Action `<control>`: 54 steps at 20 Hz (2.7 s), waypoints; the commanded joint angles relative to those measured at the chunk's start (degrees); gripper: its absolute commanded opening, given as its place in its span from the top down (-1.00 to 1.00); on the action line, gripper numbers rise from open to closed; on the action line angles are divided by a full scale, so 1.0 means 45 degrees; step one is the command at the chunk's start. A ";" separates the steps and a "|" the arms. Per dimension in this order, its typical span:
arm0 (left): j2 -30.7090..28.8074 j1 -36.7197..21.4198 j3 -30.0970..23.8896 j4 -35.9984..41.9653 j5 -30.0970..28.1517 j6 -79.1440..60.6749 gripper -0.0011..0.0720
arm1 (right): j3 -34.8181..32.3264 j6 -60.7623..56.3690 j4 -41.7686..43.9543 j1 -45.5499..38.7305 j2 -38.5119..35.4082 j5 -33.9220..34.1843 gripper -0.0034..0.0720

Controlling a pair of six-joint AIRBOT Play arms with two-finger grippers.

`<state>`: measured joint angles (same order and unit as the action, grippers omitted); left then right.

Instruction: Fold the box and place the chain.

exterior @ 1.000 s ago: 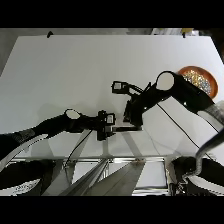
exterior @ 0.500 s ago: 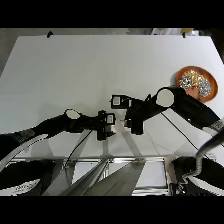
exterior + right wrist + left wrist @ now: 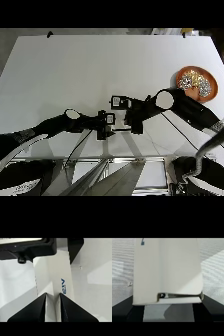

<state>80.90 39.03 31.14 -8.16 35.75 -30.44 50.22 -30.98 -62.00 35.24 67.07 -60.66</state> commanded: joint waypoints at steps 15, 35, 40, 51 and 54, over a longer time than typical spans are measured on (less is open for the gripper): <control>-0.0005 0.0000 0.0000 -0.0005 0.0015 -0.0010 0.51 | -0.0481 -0.0107 -0.0923 0.0593 -0.0010 0.1078 0.63; -0.0005 0.0000 0.0000 -0.0005 0.0015 -0.0010 0.51 | -0.0957 -0.0097 0.1914 -0.1190 -0.1064 -0.0024 0.55; -0.0005 0.0000 0.0000 -0.0005 0.0015 -0.0010 0.51 | -0.1365 -0.0015 0.2263 -0.1447 -0.0627 -0.0340 0.85; -0.0005 0.0000 0.0000 -0.0005 0.0015 -0.0010 0.51 | -0.1700 -0.0010 0.2637 -0.1443 0.0189 -0.0335 0.85; -0.0005 0.0000 0.0000 -0.0005 0.0015 -0.0010 0.51 | -0.1705 -0.0005 0.2628 -0.1438 0.0228 -0.0481 0.85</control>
<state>80.90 39.05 31.14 -8.21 35.75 -30.50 42.59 -31.00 -50.17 28.77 67.55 -62.13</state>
